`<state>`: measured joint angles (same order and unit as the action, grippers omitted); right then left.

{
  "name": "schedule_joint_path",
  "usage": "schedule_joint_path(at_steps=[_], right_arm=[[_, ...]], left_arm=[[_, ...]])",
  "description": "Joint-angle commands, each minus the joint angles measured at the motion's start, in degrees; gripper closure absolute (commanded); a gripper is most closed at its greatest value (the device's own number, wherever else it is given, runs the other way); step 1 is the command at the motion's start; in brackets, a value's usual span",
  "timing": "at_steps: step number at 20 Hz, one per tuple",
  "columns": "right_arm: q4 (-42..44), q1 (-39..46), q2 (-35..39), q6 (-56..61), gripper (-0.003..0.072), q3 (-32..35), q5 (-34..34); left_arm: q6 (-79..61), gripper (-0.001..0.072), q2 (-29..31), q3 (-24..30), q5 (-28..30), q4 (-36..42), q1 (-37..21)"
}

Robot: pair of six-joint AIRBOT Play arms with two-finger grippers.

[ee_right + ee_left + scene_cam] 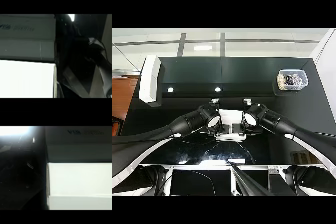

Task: Fold the box and place the chain.

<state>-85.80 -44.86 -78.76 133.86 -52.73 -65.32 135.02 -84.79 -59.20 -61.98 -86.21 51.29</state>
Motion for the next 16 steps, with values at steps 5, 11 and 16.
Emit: schedule_joint_path(at_steps=[5, 11, 16], right_arm=[[0.2, -0.2, -0.2, 0.1, 0.0638, -0.1, 0.4], [0.2, -0.1, -0.1, 0.1, 0.0421, -0.1, -0.3], [0.2, -0.1, -0.1, 0.1, 0.0643, -0.1, 0.0]], left_arm=[[0.0, 0.0681, 0.0, 0.0, -0.1, -0.1, 0.0], [0.0, 0.0681, 0.0, 0.0, -0.1, 0.0, 0.0], [0.0, 0.0681, 0.0, 0.0, -0.1, -0.1, 0.0]])
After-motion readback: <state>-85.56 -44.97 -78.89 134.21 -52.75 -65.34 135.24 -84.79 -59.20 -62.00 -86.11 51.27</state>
